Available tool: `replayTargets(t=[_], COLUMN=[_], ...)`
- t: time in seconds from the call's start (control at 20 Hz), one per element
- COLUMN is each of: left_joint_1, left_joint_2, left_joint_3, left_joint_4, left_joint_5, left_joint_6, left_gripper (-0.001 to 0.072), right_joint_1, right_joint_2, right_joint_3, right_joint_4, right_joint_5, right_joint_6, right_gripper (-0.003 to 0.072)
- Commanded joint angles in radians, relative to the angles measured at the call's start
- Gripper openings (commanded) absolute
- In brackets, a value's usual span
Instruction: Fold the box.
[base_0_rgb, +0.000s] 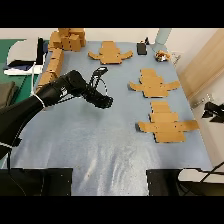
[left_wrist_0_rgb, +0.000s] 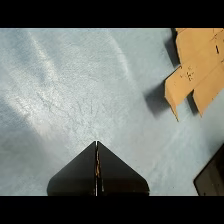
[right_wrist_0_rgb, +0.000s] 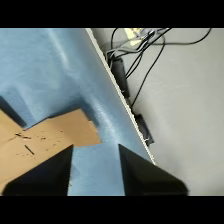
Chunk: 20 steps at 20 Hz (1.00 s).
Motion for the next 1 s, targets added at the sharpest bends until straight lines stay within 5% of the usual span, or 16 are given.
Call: replayTargets(t=[0.0, 0.25, 0.3, 0.4, 0.55, 0.6, 0.75, 0.95], left_joint_1=[0.001, 0.0, 0.0, 0.0, 0.002, 0.006, 0.037, 0.108], left_joint_2=[0.0, 0.0, 0.0, 0.0, 0.008, 0.016, 0.066, 0.164], left_joint_3=[0.001, 0.001, 0.001, 0.002, 0.003, 0.003, 0.0, -0.06], left_joint_4=[0.0, -0.021, -0.034, -0.063, -0.076, -0.076, -0.076, -0.075], left_joint_5=[0.014, 0.013, 0.007, -0.013, -0.074, -0.093, -0.151, -0.246], left_joint_6=[0.007, 0.007, 0.007, 0.007, 0.007, 0.003, -0.008, -0.023], left_gripper=[0.0014, 0.0014, 0.0014, 0.0014, 0.0014, 0.0013, 0.0013, 0.0013], right_joint_1=[-0.103, -0.102, -0.102, -0.1, -0.069, -0.048, 0.05, 0.225], right_joint_2=[-0.085, -0.176, -0.185, -0.201, -0.202, -0.202, -0.192, -0.077], right_joint_3=[-0.004, -0.004, -0.004, -0.004, -0.005, -0.006, -0.042, -0.279], right_joint_4=[0.14, 0.23, 0.271, 0.322, 0.409, 0.447, 0.569, 0.703], right_joint_5=[-0.008, -0.079, -0.111, -0.163, -0.205, -0.227, -0.271, -0.175], right_joint_6=[-0.173, -0.282, -0.306, -0.325, -0.328, -0.328, -0.323, -0.311], right_gripper=[0.0479, 0.0454, 0.0372, 0.0328, 0.0036, 0.0003, 0.0002, 0.0])
